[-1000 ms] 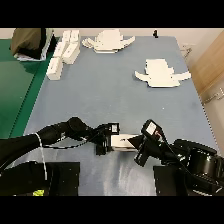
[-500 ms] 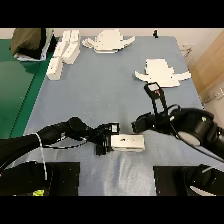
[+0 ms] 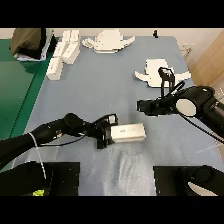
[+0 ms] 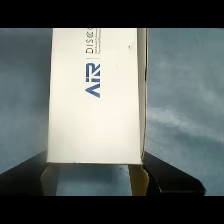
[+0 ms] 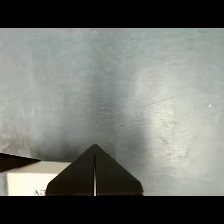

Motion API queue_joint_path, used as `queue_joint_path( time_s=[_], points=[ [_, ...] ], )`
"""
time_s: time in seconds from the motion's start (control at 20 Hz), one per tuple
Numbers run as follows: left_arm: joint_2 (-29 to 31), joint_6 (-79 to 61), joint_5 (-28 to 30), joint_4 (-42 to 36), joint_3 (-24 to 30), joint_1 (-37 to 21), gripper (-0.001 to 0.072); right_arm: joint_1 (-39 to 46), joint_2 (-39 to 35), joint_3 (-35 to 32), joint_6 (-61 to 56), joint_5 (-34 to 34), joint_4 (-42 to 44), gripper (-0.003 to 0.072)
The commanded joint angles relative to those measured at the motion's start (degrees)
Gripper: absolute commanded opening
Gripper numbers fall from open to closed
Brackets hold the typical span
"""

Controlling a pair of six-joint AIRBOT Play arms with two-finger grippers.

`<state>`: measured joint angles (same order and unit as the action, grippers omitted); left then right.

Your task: Fold the box.

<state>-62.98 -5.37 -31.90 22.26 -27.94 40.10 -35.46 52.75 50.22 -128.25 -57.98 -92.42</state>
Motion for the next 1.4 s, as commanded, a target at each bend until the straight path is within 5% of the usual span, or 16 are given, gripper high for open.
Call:
queue_joint_path(
  time_s=[0.0,0.3,0.5,0.9,1.35],
  points=[
    [5.2,10.7,4.3,1.4,-0.3,-9.1,0.0512,2.4,0.4,0.4,-3.8,-0.2,-1.6,0.0002],
    [7.3,25.7,10.4,14.7,-3.8,-44.0,0.0512,3.7,0.5,0.4,-3.8,0.0,-1.8,0.0002],
    [0.8,25.6,10.1,15.1,-7.1,-58.5,0.0512,3.7,0.5,0.4,-3.8,0.0,-2.8,0.0002],
    [-14.8,25.6,10.9,15.0,-14.2,-60.4,0.0512,3.7,0.5,0.4,-3.8,-0.1,0.6,0.0002],
    [-15.7,25.6,13.9,15.0,-14.3,-60.4,0.0512,3.7,0.5,0.4,-3.8,-0.1,0.6,0.0002]
  ],
)
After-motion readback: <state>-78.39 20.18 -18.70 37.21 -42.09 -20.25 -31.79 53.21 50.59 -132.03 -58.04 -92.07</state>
